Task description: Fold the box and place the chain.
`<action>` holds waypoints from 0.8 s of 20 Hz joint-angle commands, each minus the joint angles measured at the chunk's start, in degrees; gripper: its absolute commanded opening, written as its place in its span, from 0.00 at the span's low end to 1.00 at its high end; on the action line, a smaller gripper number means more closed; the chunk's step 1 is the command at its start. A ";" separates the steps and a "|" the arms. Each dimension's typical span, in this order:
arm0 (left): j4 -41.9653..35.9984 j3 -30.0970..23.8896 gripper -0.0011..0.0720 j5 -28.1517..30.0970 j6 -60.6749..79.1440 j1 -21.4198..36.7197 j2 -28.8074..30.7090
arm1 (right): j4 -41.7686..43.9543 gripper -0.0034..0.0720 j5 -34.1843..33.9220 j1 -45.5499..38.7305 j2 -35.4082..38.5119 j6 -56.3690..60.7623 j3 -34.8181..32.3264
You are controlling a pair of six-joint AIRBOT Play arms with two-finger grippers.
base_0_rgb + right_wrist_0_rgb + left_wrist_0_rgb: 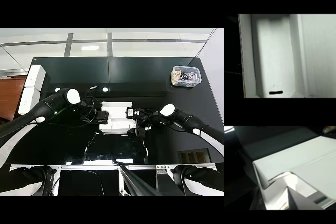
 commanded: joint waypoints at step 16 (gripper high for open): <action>7.98 1.09 0.51 2.34 -12.52 -3.87 -2.84 | 0.02 0.21 0.00 0.07 0.02 0.02 -0.02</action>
